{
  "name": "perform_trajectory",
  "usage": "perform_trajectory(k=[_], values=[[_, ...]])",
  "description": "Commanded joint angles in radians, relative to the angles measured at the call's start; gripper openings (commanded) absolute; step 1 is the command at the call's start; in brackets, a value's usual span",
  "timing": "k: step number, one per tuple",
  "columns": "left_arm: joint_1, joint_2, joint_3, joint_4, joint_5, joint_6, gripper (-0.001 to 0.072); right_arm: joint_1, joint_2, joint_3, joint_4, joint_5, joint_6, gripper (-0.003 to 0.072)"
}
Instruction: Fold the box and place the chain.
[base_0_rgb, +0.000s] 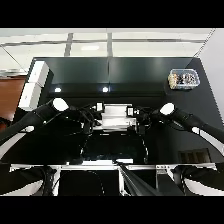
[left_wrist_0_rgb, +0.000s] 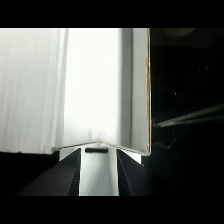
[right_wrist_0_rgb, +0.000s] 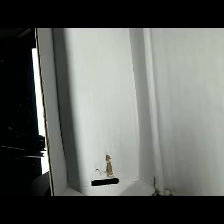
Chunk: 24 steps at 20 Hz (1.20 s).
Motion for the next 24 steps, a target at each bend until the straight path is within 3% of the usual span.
perform_trajectory(k=[1,5,6,7,9,10,11,13,14,15,16,17,18,19,24], values=[[-0.014,-0.031,0.001,-0.174,0.004,-0.008,0.0269,0.000,0.000,0.000,0.000,0.000,0.000,0.0408],[-0.042,-0.074,0.001,-0.211,0.002,-0.006,0.0268,0.000,0.000,0.000,0.000,0.001,0.000,0.0408],[-0.041,-0.075,0.001,-0.209,0.002,-0.009,0.0238,0.000,0.000,0.000,0.000,0.000,0.000,0.0408],[-0.038,-0.075,0.001,-0.207,0.002,-0.009,0.0151,0.000,0.000,0.000,0.000,0.000,0.000,0.0408],[-0.036,-0.075,0.001,-0.188,0.002,-0.010,0.0136,0.000,0.000,0.000,0.000,0.000,0.000,0.0408],[-0.035,-0.075,0.001,-0.187,0.002,-0.013,0.0162,0.000,0.000,0.000,0.000,0.000,0.000,0.0408],[-0.035,-0.075,0.001,-0.187,0.003,-0.012,0.0309,0.000,0.000,0.000,0.000,0.000,0.000,0.0408],[-0.035,-0.075,0.001,-0.187,0.002,-0.012,0.0328,0.000,0.000,0.000,0.000,0.000,0.000,0.0408],[-0.035,-0.074,0.002,-0.182,0.000,-0.012,0.0182,0.000,0.000,0.000,0.000,0.000,0.000,0.0408],[-0.035,-0.073,0.002,-0.174,0.000,-0.013,0.0146,0.000,0.000,0.000,0.000,0.000,0.000,0.0408],[-0.035,-0.073,0.002,-0.173,-0.001,-0.013,0.0288,0.000,0.000,0.000,0.000,0.000,0.000,0.0408],[-0.034,-0.072,0.002,-0.171,-0.002,-0.013,0.0273,0.000,0.000,0.000,0.000,0.000,0.000,0.0408],[-0.032,-0.066,0.005,-0.148,-0.007,-0.014,0.0106,0.000,0.000,0.000,0.000,0.000,0.000,0.0408],[-0.029,-0.056,0.015,-0.104,-0.023,-0.046,0.0035,0.000,0.000,0.000,0.000,0.000,0.000,0.0408],[0.069,0.086,0.031,0.193,-0.074,-0.323,0.0021,0.000,0.000,0.000,0.000,0.000,0.000,0.0408]])
